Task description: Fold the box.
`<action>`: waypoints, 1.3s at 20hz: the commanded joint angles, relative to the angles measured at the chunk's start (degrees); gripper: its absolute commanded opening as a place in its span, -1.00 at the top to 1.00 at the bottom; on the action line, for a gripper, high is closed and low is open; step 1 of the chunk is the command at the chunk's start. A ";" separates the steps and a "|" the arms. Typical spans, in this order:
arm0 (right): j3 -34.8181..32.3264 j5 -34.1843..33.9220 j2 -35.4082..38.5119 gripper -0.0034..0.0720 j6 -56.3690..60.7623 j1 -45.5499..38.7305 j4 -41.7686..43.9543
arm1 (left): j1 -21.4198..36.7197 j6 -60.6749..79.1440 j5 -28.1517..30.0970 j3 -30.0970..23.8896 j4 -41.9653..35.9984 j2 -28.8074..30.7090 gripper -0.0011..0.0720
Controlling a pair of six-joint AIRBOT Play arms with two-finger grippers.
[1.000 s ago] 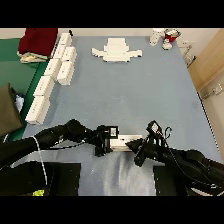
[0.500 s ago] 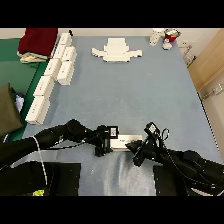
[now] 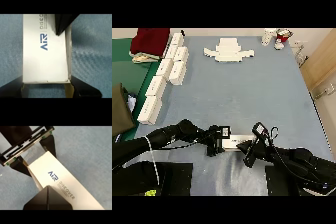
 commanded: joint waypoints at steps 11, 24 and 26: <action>19.74 -30.51 -3.91 0.89 8.55 -22.43 -14.56 | 0.00 -0.02 -0.04 0.04 0.00 0.00 -0.27; 48.96 -54.90 -37.42 0.89 8.63 -35.47 -14.60 | 0.00 -0.02 -0.02 0.04 0.00 0.00 -0.27; 49.05 -55.30 -37.83 0.90 11.63 -35.47 -15.56 | 0.00 -0.02 0.00 0.04 0.00 0.00 -0.27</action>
